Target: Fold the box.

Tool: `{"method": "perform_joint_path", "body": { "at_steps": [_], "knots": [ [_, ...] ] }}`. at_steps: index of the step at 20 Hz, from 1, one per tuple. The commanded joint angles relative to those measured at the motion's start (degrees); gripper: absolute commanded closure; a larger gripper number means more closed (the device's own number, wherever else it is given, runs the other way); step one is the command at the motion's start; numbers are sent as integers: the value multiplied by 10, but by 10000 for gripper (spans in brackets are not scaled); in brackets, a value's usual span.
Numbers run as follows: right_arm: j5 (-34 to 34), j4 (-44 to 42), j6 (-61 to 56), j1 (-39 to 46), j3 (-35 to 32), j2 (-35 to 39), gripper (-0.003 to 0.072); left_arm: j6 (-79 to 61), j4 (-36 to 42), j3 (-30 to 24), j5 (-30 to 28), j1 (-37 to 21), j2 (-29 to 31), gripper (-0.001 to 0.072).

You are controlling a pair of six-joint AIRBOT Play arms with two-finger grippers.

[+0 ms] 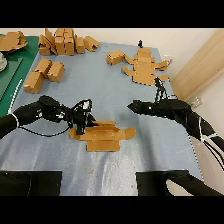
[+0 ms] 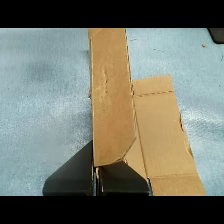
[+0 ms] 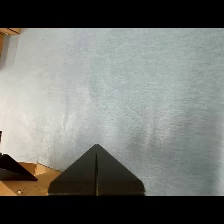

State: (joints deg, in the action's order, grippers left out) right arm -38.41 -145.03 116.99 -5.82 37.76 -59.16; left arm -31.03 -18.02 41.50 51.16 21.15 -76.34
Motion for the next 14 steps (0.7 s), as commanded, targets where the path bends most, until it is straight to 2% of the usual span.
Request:
{"method": "perform_joint_path", "body": {
  "at_steps": [1, 5, 9, 11, 12, 14],
  "knots": [
    [0, 0, 0, 0, 0, 0, 684, 0, 0, 0, 0, -1, 0, 697],
    [-3, 10, 2, 0, 0, 0, 685, 2, 0, 0, -7, -1, 0, 697],
    [9, 32, 56, 0, 3, 0, 685, 2, 0, 0, -7, 0, 0, 698],
    [-5, 32, 120, -3, 7, 8, 686, 2, 0, 0, -6, 0, 0, 698],
    [-26, 48, 133, -12, 6, 23, 686, 2, 0, 0, -6, 0, 0, 698],
    [-66, 134, 116, -51, -2, 75, 687, 2, 0, 0, -6, 0, 0, 697]
  ]
}}
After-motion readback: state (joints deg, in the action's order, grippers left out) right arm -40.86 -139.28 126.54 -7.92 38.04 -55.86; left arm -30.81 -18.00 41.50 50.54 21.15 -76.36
